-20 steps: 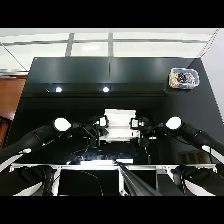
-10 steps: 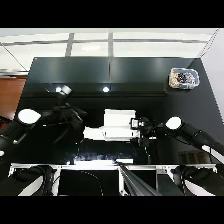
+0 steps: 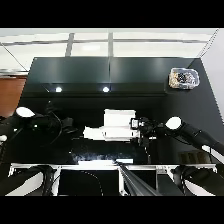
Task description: Fold the box and place the chain.
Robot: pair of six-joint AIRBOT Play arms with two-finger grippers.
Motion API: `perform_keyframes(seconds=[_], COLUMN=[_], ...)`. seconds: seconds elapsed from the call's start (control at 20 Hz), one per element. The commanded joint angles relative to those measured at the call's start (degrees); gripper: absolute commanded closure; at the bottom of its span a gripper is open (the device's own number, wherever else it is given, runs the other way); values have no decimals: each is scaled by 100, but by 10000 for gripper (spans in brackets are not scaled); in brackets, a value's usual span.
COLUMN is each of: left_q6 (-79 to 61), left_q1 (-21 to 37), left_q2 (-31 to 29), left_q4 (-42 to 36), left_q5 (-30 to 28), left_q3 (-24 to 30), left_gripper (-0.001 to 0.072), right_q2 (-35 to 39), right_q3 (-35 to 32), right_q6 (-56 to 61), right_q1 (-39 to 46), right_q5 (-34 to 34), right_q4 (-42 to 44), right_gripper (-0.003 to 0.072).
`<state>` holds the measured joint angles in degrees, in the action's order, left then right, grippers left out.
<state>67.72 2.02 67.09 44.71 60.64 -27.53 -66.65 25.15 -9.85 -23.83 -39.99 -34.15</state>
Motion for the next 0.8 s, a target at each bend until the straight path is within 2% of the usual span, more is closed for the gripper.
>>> perform_keyframes(seconds=[0.0,0.1,0.3,0.5,0.75], left_q6=[96,-50,-87,-837,-1578], left_q1=[-651,-1097,-1569,-1508,-1335], left_q2=[728,898,953,885,778], left_q4=[-450,-909,-990,-1508,-1543], left_q5=[111,-133,-459,-326,-232], left_q3=[2,0,-9,-11,-39], left_gripper=[682,682,682,682,680], right_q2=[-2,-2,-2,-2,-2], right_q3=[2,2,4,2,4], right_q6=[0,0,0,0,0], right_q1=[-4,-4,-4,-4,-4], right_q5=[-2,-2,-2,-4,-2], right_q4=[2,2,2,2,2], right_gripper=[252,252,252,252,252])
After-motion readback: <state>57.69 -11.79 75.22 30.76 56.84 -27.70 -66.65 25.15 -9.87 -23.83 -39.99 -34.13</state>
